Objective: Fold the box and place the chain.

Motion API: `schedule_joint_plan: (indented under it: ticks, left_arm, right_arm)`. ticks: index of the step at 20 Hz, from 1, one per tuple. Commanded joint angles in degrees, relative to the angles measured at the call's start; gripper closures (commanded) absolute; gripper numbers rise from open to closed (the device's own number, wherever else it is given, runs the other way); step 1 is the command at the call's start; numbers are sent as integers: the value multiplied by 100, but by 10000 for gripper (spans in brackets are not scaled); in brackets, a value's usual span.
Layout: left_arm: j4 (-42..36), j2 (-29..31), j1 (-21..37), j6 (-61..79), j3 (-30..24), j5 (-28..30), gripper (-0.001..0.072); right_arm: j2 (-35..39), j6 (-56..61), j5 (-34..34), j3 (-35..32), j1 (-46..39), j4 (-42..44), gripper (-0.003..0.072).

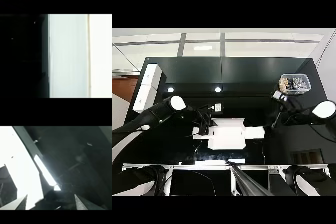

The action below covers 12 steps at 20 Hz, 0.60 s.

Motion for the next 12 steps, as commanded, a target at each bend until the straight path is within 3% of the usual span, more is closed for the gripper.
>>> schedule_joint_plan:
  ticks: [1,12]
  left_arm:
    - [-125,-98,-7,437,-105,-68,679]
    - [-120,-94,-13,70,-103,-61,679]
  right_arm:
    - [0,-413,-201,-345,494,122,-17]
    - [-2,-695,-516,-846,1661,315,-18]
